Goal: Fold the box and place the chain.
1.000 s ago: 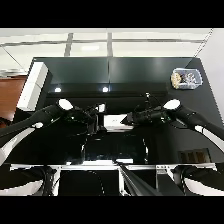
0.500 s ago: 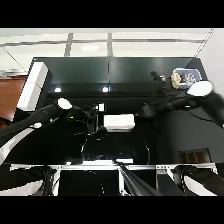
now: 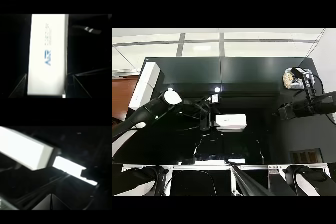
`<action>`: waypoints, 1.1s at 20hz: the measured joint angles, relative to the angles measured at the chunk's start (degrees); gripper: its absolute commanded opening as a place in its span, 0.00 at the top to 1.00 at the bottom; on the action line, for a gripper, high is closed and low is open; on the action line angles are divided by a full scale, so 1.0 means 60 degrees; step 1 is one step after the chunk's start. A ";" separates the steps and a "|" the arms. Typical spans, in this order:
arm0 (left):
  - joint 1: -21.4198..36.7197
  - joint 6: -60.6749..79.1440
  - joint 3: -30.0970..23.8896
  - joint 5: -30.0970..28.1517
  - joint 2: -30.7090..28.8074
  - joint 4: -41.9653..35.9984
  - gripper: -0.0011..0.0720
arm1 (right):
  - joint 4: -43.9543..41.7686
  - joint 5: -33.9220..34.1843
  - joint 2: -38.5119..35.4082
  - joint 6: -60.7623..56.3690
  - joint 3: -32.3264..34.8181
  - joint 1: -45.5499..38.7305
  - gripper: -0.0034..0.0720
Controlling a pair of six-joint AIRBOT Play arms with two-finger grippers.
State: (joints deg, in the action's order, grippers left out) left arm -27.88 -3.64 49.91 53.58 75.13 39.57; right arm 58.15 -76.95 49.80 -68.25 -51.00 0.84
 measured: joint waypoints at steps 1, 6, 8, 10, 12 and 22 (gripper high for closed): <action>-0.0186 -0.0204 0.0255 0.0007 0.0098 0.0051 0.02 | 0.0127 0.0233 -0.0025 -0.0055 -0.0007 -0.0047 0.94; -0.1009 -0.1024 0.1632 -0.0084 0.1235 0.0164 0.02 | 0.0397 0.1264 -0.0095 -0.0164 -0.0007 -0.0127 0.94; -0.1144 -0.1461 0.1953 -0.0091 0.1606 0.0361 0.02 | 0.0455 0.1443 -0.0098 -0.0178 -0.0007 -0.0135 0.94; -0.1213 -0.1727 0.2120 -0.0080 0.1821 0.0546 0.02 | 0.0481 0.1574 -0.0106 -0.0204 -0.0007 -0.0142 0.94; -0.1260 -0.1887 0.2211 -0.0022 0.1938 0.0656 0.02 | 0.0481 0.1632 -0.0106 -0.0204 -0.0007 -0.0142 0.94; -0.1563 -0.2069 0.2430 0.0729 0.2062 0.1129 0.02 | 0.0503 0.1898 -0.0106 -0.0211 -0.0007 -0.0142 0.94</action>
State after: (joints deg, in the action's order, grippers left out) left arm -37.26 -16.05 64.49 57.95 87.50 46.35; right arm 61.17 -65.56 49.17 -69.52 -51.05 -0.01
